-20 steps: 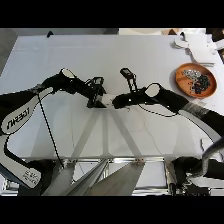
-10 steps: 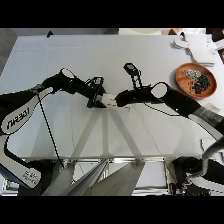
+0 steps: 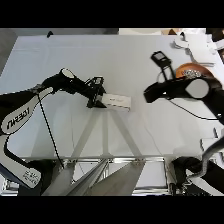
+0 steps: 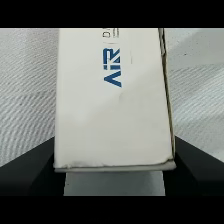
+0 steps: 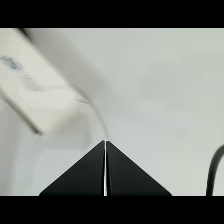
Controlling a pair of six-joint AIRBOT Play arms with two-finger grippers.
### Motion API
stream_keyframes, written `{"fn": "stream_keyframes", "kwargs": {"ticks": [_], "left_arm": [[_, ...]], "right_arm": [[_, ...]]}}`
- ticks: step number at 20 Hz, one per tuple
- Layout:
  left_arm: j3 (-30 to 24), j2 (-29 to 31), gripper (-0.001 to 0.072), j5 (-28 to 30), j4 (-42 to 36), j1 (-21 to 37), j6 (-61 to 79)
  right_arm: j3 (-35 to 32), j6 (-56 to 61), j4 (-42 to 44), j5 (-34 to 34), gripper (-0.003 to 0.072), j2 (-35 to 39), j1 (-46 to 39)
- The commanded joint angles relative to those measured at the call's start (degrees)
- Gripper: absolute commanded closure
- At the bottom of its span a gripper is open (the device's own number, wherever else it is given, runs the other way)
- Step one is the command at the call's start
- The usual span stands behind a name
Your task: Fold the box and place the chain.
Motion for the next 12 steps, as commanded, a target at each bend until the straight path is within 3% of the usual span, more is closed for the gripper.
{"fn": "stream_keyframes", "kwargs": {"ticks": [1, 7, 12], "left_arm": [[0.0, 0.0, 0.0238, 0.0, 0.0, 0.0, 0.0], [0.0, 0.0, 0.0238, 0.0, 0.0, 0.0, 0.0], [0.0, 0.0, 0.0238, 0.0, 0.0, 0.0, 0.0]], "right_arm": [[0.0, 3.3, -9.4, 9.1, 0.0674, 2.3, -12.6], [0.0, 3.3, -9.4, 10.2, 0.0673, 2.3, -31.0], [0.0, 3.3, -9.4, 13.0, 0.0673, 2.3, -34.5]]}}
